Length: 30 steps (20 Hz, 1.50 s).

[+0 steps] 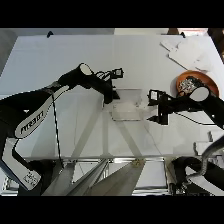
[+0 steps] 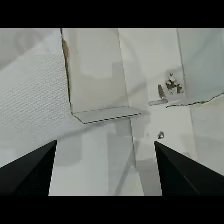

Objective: Fold the box and place the chain.

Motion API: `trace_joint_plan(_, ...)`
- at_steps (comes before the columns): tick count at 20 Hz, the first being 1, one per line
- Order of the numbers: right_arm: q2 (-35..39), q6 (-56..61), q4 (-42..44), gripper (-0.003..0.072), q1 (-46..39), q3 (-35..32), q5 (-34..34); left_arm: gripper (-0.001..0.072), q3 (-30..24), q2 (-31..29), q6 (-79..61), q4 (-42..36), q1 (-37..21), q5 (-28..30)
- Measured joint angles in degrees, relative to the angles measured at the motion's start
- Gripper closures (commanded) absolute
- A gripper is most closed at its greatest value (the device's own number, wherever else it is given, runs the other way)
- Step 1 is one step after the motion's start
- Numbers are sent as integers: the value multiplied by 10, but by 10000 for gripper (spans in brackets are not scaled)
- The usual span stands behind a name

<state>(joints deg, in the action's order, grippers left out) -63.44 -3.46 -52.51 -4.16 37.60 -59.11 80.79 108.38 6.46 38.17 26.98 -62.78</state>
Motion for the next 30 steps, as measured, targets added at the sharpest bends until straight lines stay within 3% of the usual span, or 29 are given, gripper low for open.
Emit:
trace_joint_plan(11, -115, -81, 68, -5, 2, -3, 72, 691, 0, 0, 0, 0, 0, 0)
trace_joint_plan(30, -128, 2, 122, -5, 2, -3, 71, 691, 0, 0, 0, 0, 0, 0)
